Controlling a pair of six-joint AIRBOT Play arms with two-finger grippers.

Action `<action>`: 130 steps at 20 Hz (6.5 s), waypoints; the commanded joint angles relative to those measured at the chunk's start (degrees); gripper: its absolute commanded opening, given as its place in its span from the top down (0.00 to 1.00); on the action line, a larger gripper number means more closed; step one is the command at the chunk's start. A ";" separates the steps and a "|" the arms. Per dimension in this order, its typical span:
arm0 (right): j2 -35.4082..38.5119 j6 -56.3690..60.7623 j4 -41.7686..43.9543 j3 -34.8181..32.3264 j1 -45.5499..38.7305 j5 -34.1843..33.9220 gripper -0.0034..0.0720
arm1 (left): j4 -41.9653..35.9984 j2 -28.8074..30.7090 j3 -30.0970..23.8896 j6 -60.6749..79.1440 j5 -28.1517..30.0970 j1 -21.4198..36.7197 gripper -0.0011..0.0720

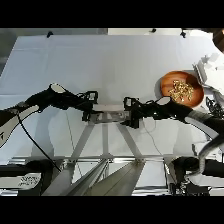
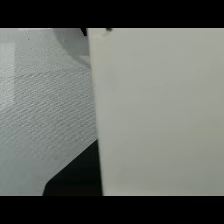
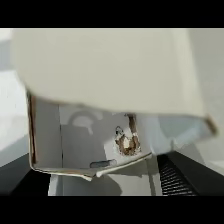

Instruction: Fold the box and place the chain.

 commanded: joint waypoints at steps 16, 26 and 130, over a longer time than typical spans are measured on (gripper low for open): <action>-3.48 -1.07 -5.57 3.98 0.50 3.80 0.27 | 0.02 0.07 0.04 0.02 0.04 0.00 0.97; -3.48 -1.05 -5.57 3.98 0.50 3.78 0.26 | 0.02 0.07 0.04 0.02 0.04 0.00 0.97; -3.45 -1.05 -5.57 3.98 0.50 3.78 0.26 | 37.13 24.15 -4.42 -47.06 -0.74 -3.41 0.98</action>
